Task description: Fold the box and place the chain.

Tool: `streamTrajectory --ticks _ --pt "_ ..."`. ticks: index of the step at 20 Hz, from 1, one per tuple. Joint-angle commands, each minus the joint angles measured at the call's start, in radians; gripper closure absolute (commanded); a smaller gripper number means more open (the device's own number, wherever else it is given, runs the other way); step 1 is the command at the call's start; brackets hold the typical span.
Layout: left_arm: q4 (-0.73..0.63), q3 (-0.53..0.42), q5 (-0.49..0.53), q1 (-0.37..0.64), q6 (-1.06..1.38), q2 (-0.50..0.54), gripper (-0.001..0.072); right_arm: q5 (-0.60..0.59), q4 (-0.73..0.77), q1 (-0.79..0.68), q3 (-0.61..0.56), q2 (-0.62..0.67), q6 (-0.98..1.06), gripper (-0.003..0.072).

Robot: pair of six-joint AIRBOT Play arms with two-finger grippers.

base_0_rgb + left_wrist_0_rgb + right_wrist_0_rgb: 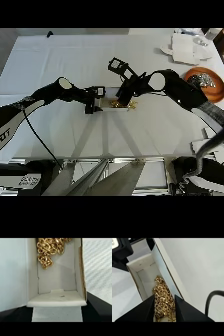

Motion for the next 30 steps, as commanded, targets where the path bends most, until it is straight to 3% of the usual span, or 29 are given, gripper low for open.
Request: streamTrajectory --ticks 1,3,8,9,10,14,20,22,26,27,30 --pt "0.000 0.000 0.000 0.000 0.000 0.000 0.0434 0.041 -0.072 0.000 0.001 0.065 -0.047 0.0412" --pt "0.000 0.000 0.000 0.000 0.000 0.000 0.0434 0.084 -0.136 -0.014 0.001 0.101 -0.077 0.0412" --pt "0.000 0.000 0.000 0.000 0.000 0.000 0.0434 0.221 -0.101 -0.155 -0.024 0.107 -0.316 0.0407" --pt "0.000 0.000 0.000 0.000 0.000 0.000 0.0434 0.221 -0.070 -0.191 -0.037 0.104 -0.387 0.0313" --pt "0.000 0.000 0.001 0.000 0.000 0.000 0.0434 0.221 -0.032 -0.225 -0.048 0.093 -0.470 0.0156" --pt "0.000 0.000 0.000 0.000 0.000 0.000 0.0434 0.221 0.051 -0.269 -0.075 -0.042 -0.701 0.0097" --pt "0.000 0.000 0.000 0.000 0.000 0.000 0.0434 0.188 0.250 -0.269 -0.075 -0.269 -0.953 0.0096" --pt "0.000 0.000 0.000 0.000 0.000 0.000 0.0434 0.162 0.339 -0.269 -0.075 -0.307 -0.990 0.0091" --pt "0.000 0.000 0.000 0.000 0.000 0.000 0.0434 0.122 0.358 -0.269 -0.075 -0.340 -0.988 0.0092" --pt "0.000 0.000 0.000 0.000 0.000 0.000 0.0434 0.133 0.354 -0.267 -0.075 -0.344 -0.988 0.0121" --pt "0.000 0.000 0.001 0.000 0.000 0.000 0.0434 0.156 0.259 -0.259 -0.075 -0.347 -0.987 0.0361"
